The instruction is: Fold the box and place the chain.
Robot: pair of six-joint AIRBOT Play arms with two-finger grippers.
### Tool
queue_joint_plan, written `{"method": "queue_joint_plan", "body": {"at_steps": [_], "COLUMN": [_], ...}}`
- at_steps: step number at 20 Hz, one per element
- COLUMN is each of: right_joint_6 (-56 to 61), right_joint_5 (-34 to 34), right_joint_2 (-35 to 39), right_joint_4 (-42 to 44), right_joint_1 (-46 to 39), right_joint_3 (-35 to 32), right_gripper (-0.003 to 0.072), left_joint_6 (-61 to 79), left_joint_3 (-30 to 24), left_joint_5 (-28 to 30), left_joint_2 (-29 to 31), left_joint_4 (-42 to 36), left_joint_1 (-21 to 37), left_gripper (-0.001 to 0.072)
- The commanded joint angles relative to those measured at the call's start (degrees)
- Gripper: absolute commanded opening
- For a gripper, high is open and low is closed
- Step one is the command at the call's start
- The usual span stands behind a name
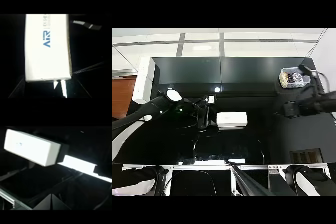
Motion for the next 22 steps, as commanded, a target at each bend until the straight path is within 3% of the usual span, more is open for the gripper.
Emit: {"method": "queue_joint_plan", "body": {"at_steps": [1, 5, 10, 15, 19, 22], "right_joint_6": [2.9, 2.9, 2.8, 1.1, -1.6, -2.0], "right_joint_5": [-0.1, -5.7, -8.1, -10.3, -12.6, -14.1], "right_joint_2": [3.7, 3.7, 3.7, 3.7, 3.7, 3.7], "right_joint_4": [-4.6, -4.3, -4.5, -4.6, -4.6, -4.6], "right_joint_1": [-3.5, -3.5, -3.5, -3.5, -3.5, -3.5], "right_joint_3": [0.0, -1.9, -3.7, -3.9, -4.1, -4.4], "right_gripper": [0.0009, 0.0009, 0.0009, 0.0008, 0.0009, 0.0009], "left_joint_6": [-7.5, -8.6, -10.3, -20.9, -29.7, -30.8], "left_joint_3": [1.5, 4.7, 8.8, 11.2, 11.2, 11.3], "left_joint_5": [-4.0, 0.9, 19.5, 14.3, 14.1, 13.9], "left_joint_2": [4.7, 4.9, -1.6, -5.2, -5.2, -5.2], "left_joint_4": [2.6, -3.6, -6.6, -3.0, 4.3, 4.2], "left_joint_1": [0.0, -3.6, -14.4, -15.7, -15.7, -16.0], "left_gripper": [0.0718, 0.0717, 0.0714, 0.0714, 0.0715, 0.0714]}}
